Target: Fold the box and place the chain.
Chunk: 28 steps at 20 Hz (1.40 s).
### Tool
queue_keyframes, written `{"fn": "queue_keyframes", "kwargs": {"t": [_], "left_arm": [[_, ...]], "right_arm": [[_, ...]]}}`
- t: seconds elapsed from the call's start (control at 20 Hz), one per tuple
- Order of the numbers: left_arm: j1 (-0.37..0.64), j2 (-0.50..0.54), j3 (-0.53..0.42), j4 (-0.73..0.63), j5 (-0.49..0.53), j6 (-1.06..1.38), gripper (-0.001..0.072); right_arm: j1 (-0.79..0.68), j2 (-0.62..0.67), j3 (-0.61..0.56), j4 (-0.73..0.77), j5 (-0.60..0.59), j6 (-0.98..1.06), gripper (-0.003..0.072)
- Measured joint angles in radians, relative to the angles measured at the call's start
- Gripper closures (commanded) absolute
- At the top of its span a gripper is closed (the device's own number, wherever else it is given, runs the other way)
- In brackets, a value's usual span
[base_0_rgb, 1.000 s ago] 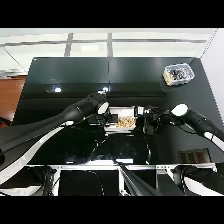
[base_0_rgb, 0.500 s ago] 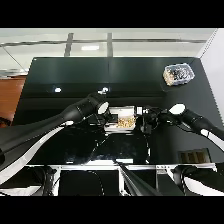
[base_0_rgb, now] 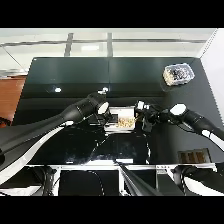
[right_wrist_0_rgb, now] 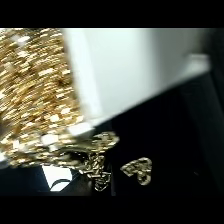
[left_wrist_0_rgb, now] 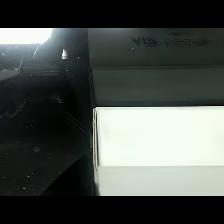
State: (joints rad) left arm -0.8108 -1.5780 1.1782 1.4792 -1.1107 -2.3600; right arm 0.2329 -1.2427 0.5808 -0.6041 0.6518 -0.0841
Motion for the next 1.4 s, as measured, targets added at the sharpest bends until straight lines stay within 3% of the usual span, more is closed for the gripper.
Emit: {"fn": "queue_keyframes", "kwargs": {"t": [0.2,0.4,0.7,0.75,0.8,0.95,1.15,1.2,1.25,1.4], "left_arm": [[0.000,0.000,0.000,0.000,0.000,0.000,0.0678],[0.000,0.000,0.000,0.000,0.000,0.000,0.0678],[0.000,0.000,0.000,0.000,0.000,0.000,0.0678],[0.000,0.000,0.000,0.000,0.000,0.000,0.0678],[0.000,0.000,0.000,0.000,0.000,0.000,0.0678],[0.000,0.000,0.000,0.000,0.000,0.000,0.0678],[0.000,0.000,0.000,0.000,0.001,0.000,0.0678],[0.000,0.000,0.000,0.000,0.001,0.000,0.0678],[0.000,0.000,0.000,0.000,0.002,0.000,0.0678],[0.000,0.000,0.000,0.000,0.003,0.000,0.0679]], "right_arm": [[-0.031,0.138,0.001,-0.053,0.015,0.277,0.0668],[-0.048,0.318,0.025,-0.040,0.121,0.443,0.0668],[-0.025,0.433,0.065,0.224,0.229,0.536,0.0651],[-0.006,0.424,0.065,0.249,0.230,0.553,0.0448],[0.015,0.409,0.065,0.266,0.224,0.570,0.0336],[0.031,0.373,0.064,0.222,0.190,0.621,0.0345],[-0.069,0.359,0.054,0.028,0.199,0.658,0.0340],[-0.092,0.354,0.041,-0.033,0.187,0.661,0.0209],[-0.106,0.350,0.021,-0.084,0.163,0.661,-0.0025],[-0.097,0.317,-0.044,-0.169,0.058,0.579,-0.0021]]}}
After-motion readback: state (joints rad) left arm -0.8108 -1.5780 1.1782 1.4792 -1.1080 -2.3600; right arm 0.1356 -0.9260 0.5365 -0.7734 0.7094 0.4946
